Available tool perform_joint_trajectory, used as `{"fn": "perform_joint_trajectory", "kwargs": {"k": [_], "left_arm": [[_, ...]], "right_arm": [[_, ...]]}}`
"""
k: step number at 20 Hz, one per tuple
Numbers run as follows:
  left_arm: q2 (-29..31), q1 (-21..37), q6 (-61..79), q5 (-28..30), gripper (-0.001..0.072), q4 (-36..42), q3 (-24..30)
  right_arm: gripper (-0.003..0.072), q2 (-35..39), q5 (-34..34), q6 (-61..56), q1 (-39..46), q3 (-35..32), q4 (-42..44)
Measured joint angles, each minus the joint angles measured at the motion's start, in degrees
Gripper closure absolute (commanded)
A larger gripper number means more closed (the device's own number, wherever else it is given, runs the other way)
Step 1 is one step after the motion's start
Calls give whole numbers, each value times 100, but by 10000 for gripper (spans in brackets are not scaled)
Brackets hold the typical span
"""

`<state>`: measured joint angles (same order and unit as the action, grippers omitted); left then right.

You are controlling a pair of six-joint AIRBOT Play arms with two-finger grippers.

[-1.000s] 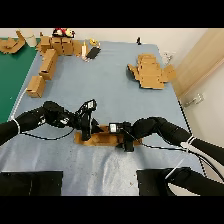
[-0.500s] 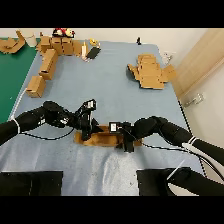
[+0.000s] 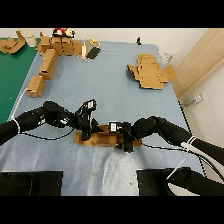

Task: Fold the box.

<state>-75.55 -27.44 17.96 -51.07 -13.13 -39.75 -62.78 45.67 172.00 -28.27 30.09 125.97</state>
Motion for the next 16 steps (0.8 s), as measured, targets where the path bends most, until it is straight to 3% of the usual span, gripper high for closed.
{"fn": "perform_joint_trajectory", "kwargs": {"k": [3,16], "left_arm": [[-2,0,0,0,697,2,0],[-2,0,0,9,697,9,0]], "right_arm": [[119,-11,39,0,2,0,-2],[105,48,118,2,105,0,17]]}}
